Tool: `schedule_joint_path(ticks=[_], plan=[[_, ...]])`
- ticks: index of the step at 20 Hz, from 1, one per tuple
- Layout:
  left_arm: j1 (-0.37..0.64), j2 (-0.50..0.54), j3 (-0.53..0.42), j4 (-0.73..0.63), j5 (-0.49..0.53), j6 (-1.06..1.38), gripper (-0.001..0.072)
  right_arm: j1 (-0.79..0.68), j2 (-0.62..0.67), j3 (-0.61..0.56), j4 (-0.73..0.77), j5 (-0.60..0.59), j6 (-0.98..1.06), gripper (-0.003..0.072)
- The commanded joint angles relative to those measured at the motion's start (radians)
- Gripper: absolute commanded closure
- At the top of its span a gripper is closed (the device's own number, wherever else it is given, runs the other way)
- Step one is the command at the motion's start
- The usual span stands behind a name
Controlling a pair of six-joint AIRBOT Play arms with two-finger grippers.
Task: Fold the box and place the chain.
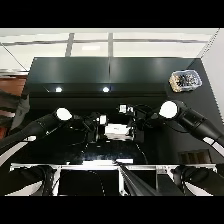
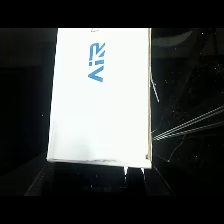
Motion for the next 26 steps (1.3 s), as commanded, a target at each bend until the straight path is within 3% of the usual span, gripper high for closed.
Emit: schedule_joint_path(ticks=[1, 16, 20, 23, 24, 25, 26], plan=[[0.0, 0.0, 0.001, -0.001, 0.002, 0.0, 0.0377, 0.0, 0.001, 0.001, -0.009, 0.0, 0.009, 0.0298], [0.0, 0.0, 0.001, -0.001, 0.002, 0.0, 0.0377, 0.002, 0.002, -0.011, -0.05, 0.004, 0.042, 0.0298], [0.0, 0.0, 0.001, -0.001, 0.002, 0.0, 0.0377, -0.009, 0.064, 0.032, -0.049, 0.06, 0.141, 0.0298], [0.0, 0.0, 0.001, -0.001, 0.002, 0.0, 0.0377, -0.077, 0.153, 0.04, -0.043, 0.11, 0.382, 0.0299], [0.0, 0.0, 0.001, -0.001, 0.002, 0.0, 0.0377, -0.104, 0.16, 0.026, -0.021, 0.146, 0.505, 0.0371], [0.0, 0.0, 0.001, -0.001, 0.002, 0.0, 0.0377, -0.129, 0.159, -0.01, 0.039, 0.184, 0.572, 0.0616], [0.0, 0.0, 0.001, -0.001, 0.002, 0.0, 0.0377, -0.14, 0.159, -0.062, 0.133, 0.186, 0.59, 0.0674]])
